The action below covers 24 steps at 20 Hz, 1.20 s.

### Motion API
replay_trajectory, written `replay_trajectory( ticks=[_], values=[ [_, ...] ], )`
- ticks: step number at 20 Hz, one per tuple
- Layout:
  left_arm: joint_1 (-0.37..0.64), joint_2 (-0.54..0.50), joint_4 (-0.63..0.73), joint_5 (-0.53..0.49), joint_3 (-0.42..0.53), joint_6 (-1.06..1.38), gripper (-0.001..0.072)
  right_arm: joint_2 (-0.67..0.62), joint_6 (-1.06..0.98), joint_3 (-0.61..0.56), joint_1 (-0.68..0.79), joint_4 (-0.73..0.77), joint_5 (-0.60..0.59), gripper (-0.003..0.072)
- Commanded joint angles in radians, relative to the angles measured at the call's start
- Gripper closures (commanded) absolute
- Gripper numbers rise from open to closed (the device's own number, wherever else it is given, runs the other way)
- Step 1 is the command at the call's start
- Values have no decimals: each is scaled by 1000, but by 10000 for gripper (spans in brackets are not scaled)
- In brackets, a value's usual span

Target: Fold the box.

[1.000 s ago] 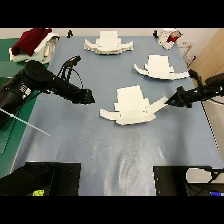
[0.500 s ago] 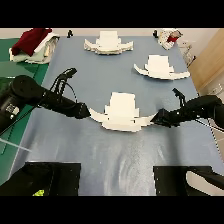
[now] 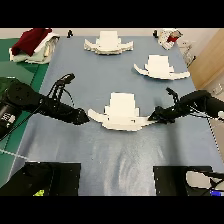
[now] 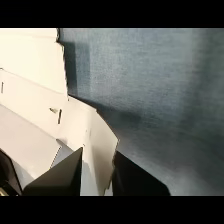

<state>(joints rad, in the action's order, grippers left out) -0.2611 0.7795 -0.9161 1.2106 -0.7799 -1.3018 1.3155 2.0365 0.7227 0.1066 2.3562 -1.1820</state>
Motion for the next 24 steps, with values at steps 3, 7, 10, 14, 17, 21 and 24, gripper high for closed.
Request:
replay_trajectory(
  ticks=[3,7,10,14,17,21,24],
  values=[
    [0,-2,5,1,2,0,425,55,71,16,-1,32,-58,568],
    [1,1,26,-32,2,0,425,53,135,16,-18,78,-65,681],
    [29,1,-1,-66,2,4,425,9,205,3,-85,130,-79,681],
    [206,31,6,-35,2,55,402,-179,206,-148,-154,132,39,681],
    [298,126,116,-3,10,171,395,-342,188,-264,-207,131,161,681],
    [298,355,280,-34,11,367,397,-400,152,-292,-242,128,187,681],
    [279,519,410,-97,10,532,397,-400,143,-292,-252,128,187,681]
  ],
)
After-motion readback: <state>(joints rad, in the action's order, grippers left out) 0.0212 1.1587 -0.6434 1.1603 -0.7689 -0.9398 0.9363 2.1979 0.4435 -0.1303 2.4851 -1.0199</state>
